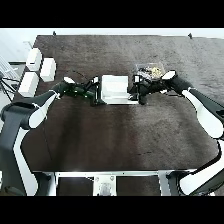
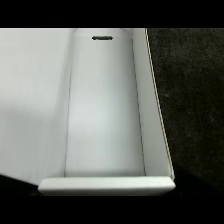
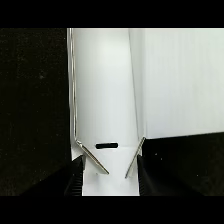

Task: Fold the box and place the chain.

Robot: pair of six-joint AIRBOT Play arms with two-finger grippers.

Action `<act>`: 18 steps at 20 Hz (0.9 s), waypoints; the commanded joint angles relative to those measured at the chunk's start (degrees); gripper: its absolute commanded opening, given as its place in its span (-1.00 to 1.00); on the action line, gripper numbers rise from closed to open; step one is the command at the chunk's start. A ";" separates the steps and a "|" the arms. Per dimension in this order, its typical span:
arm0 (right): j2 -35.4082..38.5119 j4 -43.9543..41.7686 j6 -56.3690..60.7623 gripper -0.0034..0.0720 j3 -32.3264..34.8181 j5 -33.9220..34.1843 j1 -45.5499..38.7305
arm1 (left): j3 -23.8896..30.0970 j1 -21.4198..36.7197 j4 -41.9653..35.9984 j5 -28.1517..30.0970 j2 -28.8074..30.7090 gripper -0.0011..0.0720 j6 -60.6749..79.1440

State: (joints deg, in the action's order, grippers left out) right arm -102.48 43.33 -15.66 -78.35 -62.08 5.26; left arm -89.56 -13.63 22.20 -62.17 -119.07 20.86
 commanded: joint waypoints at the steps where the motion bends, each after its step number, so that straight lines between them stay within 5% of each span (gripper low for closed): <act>1: -0.28 -0.13 -0.02 0.17 0.02 -0.31 0.74 | 0.00 -0.09 -0.15 0.13 0.02 0.00 -0.04; 3: -0.33 1.55 0.00 0.41 0.02 0.15 0.66 | 0.00 -0.09 -0.15 0.13 0.02 0.00 -0.04; 18: -0.33 2.82 -0.04 0.31 -0.02 3.56 -0.09 | 0.00 -0.09 -0.15 0.07 0.02 0.00 -0.07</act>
State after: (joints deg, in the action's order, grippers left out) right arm -102.83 46.06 -15.75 -78.32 -59.02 5.23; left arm -89.54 -13.74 21.91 -61.84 -119.07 20.71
